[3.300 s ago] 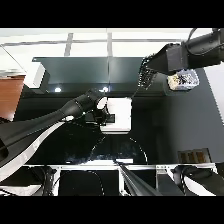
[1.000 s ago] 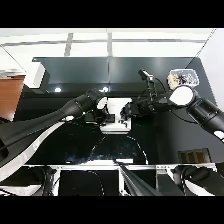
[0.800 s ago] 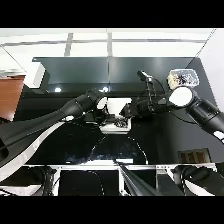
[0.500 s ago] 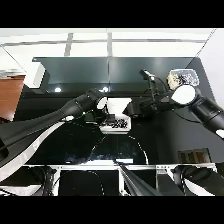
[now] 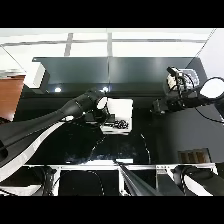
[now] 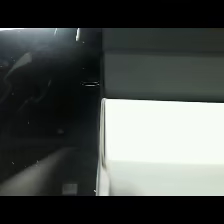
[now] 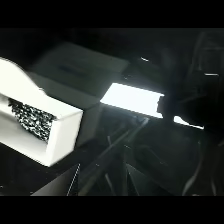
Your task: Fold the box and place the chain.
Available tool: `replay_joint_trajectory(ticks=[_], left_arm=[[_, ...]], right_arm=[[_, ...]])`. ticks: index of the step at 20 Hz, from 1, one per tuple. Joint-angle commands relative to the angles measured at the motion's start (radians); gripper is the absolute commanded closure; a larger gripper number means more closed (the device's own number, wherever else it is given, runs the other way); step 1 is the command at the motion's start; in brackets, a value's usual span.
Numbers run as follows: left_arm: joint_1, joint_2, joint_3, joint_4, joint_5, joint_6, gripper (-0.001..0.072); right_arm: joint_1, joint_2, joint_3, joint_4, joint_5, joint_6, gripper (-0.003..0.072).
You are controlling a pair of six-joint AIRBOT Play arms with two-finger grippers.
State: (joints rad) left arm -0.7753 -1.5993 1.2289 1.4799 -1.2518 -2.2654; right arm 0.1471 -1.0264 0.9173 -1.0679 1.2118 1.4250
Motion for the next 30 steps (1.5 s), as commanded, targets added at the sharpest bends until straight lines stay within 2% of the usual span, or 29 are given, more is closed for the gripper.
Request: replay_joint_trajectory(ticks=[1,3,6,7,9,11,13,14,16,17,18,19,23,26,30], left_arm=[[-0.011,0.039,0.005,0.016,-0.011,0.039,0.0169],[-0.027,0.113,0.004,0.076,-0.014,0.105,0.0169],[-0.033,0.281,-0.026,0.141,-0.023,0.275,0.0169],[-0.016,0.346,-0.064,0.166,-0.027,0.336,0.017],[0.08,0.462,-0.191,0.184,-0.013,0.459,0.017],[0.267,0.559,-0.349,0.064,0.046,0.562,0.0169],[0.492,0.627,-0.514,-0.277,0.196,0.845,0.017],[0.585,0.645,-0.592,-0.503,0.247,1.138,0.0171],[0.669,0.64,-0.694,-0.775,0.241,1.682,0.0162],[0.668,0.634,-0.726,-0.824,0.235,1.899,0.0024],[0.649,0.63,-0.746,-0.834,0.233,2.119,-0.0011],[0.621,0.626,-0.756,-0.834,0.252,2.294,-0.0011],[0.499,0.568,-0.744,-0.848,0.433,2.572,-0.0011],[0.494,0.409,-0.652,-0.867,0.369,2.662,-0.0011],[0.495,0.276,-0.531,-0.893,0.352,2.655,-0.0011]], right_arm=[[-0.014,0.006,-0.006,-0.026,0.013,-0.009,0.0335],[-0.014,0.006,-0.006,-0.028,0.013,-0.009,0.0335],[-0.014,0.006,-0.006,-0.029,0.013,-0.009,0.0335],[-0.014,0.006,-0.006,-0.029,0.013,-0.008,0.0335],[-0.014,0.006,-0.006,-0.029,0.011,-0.008,0.0335],[-0.014,0.006,-0.006,-0.029,0.01,-0.008,0.0335],[-0.014,0.006,-0.006,-0.027,0.011,-0.008,0.0335],[-0.014,0.006,-0.006,-0.024,0.014,-0.005,0.0335],[-0.014,0.006,-0.006,-0.023,0.019,0.008,0.0335],[-0.014,0.006,-0.006,-0.022,0.018,0.008,0.0335],[-0.014,0.006,-0.006,-0.022,0.018,0.008,0.0335],[-0.014,0.006,-0.006,-0.022,0.018,0.008,0.0335],[-0.014,0.006,-0.006,-0.021,0.014,0.012,0.0335],[-0.014,0.006,-0.006,-0.021,0.011,0.023,0.0335],[-0.014,0.006,-0.007,-0.014,0.014,0.022,0.0335]])
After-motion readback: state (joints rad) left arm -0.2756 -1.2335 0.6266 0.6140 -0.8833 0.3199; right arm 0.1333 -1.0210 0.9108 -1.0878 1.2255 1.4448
